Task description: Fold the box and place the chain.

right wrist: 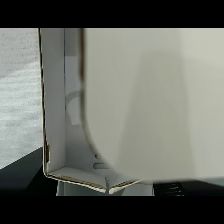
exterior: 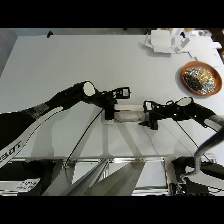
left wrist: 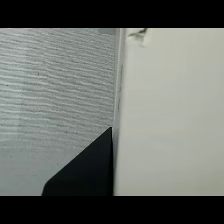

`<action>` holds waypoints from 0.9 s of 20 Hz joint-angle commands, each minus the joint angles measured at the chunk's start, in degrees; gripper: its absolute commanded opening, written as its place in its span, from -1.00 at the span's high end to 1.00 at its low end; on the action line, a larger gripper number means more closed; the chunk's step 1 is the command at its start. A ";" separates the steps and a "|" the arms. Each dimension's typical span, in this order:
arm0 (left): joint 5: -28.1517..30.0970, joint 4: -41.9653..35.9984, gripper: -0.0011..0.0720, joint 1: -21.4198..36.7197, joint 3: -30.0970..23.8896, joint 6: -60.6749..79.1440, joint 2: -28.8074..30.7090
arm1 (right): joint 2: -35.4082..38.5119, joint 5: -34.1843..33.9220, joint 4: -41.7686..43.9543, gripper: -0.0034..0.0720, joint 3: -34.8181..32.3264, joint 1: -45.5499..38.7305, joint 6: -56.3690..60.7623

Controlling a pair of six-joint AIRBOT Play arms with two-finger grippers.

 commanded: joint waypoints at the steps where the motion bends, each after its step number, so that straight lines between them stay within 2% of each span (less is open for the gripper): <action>1: 0.00 0.02 0.94 -0.02 -0.02 0.00 -0.02 | -0.04 0.02 0.00 -0.17 0.02 0.02 0.00; 7: -0.66 0.07 0.92 0.00 -0.02 0.04 0.00 | -0.04 0.02 0.00 -0.17 0.02 0.02 0.02; 8: -1.33 0.13 0.50 0.04 -0.02 0.07 0.26 | -0.04 0.02 0.00 -0.17 0.02 0.02 0.00; 9: -1.46 0.57 -0.29 0.11 -0.02 0.02 0.81 | -0.04 0.02 0.02 -0.17 0.02 0.02 0.00; 10: -1.51 1.75 -0.60 0.28 -0.02 -0.04 1.64 | -0.04 0.02 0.00 -0.17 0.02 0.02 0.00; 14: -4.70 8.39 -0.60 1.95 -0.02 -3.41 8.28 | -0.04 0.02 0.00 -0.17 0.02 0.02 0.00; 17: -12.09 12.48 -0.60 3.61 -0.02 -10.29 14.49 | -0.04 0.00 0.00 -0.17 0.02 0.02 0.00; 18: -15.74 12.74 -0.39 3.85 -0.02 -13.51 16.81 | -0.04 0.02 0.00 -0.17 0.02 0.02 0.00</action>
